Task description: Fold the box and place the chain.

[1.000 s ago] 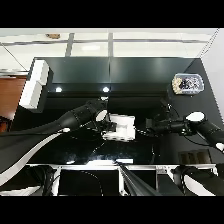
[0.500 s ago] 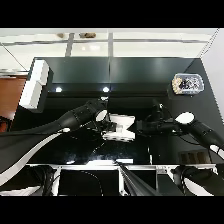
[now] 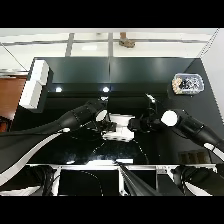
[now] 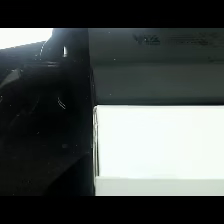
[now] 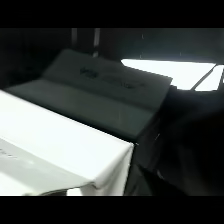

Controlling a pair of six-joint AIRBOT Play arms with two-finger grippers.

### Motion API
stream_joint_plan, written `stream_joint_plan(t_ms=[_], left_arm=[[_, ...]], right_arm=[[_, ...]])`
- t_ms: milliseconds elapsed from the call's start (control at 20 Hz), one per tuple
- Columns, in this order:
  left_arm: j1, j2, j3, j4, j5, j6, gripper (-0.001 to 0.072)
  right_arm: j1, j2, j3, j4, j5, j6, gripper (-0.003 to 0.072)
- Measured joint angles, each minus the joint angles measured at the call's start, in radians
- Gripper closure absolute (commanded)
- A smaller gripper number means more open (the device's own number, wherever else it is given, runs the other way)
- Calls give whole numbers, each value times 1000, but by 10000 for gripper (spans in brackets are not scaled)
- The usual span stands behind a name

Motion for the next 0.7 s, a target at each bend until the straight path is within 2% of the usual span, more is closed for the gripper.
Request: stream_joint_plan(t_ms=[100,150,400,700], left_arm=[[0,0,0,0,0,-1,684],[0,0,0,0,0,-1,684],[0,0,0,0,0,1,684],[0,0,0,0,-1,2,684]], right_arm=[[27,-29,48,-60,29,71,250],[42,-47,78,-97,53,117,325],[126,-115,192,-254,166,312,329],[209,-163,233,-354,247,461,329]])
